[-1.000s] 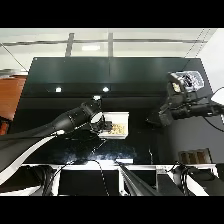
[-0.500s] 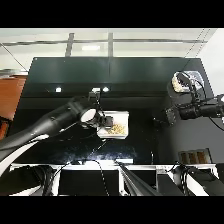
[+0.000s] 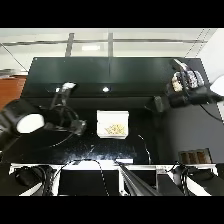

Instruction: Fold the box and place the chain.

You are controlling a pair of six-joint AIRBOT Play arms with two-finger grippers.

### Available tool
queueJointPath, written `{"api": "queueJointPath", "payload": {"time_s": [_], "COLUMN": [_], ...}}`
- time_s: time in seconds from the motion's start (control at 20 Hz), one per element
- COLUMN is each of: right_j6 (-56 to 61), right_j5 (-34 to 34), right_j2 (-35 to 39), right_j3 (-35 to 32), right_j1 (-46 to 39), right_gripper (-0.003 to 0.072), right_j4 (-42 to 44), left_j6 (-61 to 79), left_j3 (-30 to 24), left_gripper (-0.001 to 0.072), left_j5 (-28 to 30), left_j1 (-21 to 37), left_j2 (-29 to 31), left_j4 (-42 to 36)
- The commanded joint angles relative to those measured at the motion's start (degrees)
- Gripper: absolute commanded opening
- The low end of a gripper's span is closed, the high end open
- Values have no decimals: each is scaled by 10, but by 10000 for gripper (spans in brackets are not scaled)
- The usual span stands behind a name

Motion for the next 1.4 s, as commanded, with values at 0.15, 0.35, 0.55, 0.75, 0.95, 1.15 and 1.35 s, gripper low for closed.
{"api": "queueJointPath", "payload": {"time_s": [0.15, 0.35, 0.55, 0.75, 0.95, 1.15, 1.35], "right_j6": [105, 59, -26, -85, -113, -148, -163], "right_j5": [10, -5, 27, 56, 60, 114, 129], "right_j2": [-206, -225, -225, -225, -225, -225, -233], "right_j3": [188, 188, 188, 188, 188, 187, 183], "right_j1": [158, 202, 219, 219, 220, 220, 234], "right_gripper": [711, 711, 711, 711, 710, 711, 710], "right_j4": [-111, -103, -95, -80, -75, -58, -71], "left_j6": [108, 134, 164, 166, 166, 166, 166], "left_j3": [-131, -137, -138, -138, -138, -138, -139], "left_gripper": [718, 718, 717, 717, 716, 716, 697], "left_j5": [121, 119, 102, 89, 87, 87, 89], "left_j1": [148, 159, 161, 162, 162, 162, 162], "left_j2": [52, 49, 49, 49, 49, 49, 49], "left_j4": [-153, -178, -224, -229, -229, -229, -213]}}
